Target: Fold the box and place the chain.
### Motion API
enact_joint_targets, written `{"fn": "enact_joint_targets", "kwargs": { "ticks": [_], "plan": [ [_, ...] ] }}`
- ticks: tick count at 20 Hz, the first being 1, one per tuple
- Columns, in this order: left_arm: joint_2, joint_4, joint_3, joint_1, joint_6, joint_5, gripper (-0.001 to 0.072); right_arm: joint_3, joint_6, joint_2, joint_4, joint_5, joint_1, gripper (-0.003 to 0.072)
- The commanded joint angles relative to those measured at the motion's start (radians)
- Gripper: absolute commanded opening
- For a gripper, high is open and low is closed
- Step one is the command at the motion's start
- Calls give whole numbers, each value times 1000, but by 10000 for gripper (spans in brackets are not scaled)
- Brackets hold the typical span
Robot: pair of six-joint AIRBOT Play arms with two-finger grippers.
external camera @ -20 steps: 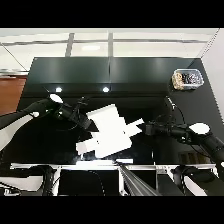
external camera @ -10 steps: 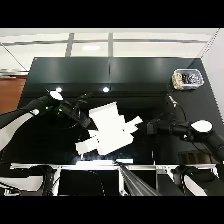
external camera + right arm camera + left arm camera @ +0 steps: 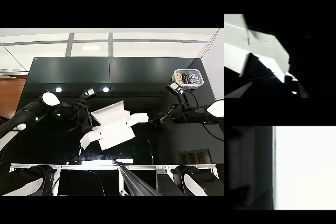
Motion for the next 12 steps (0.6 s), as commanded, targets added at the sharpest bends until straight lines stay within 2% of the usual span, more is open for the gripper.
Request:
{"fn": "enact_joint_targets", "kwargs": {
  "ticks": [1, 3, 12],
  "plan": [
    [54, 19, -30, -66, 245, 112, 24, 28, -100, 0, -82, -62, 35, 665],
    [27, 12, -29, -87, 246, 167, 25, 16, -109, 0, -102, -97, 87, 665],
    [-90, 72, -28, -131, 298, 196, 25, -135, -134, 0, -111, -174, 292, 665]
  ]
}}
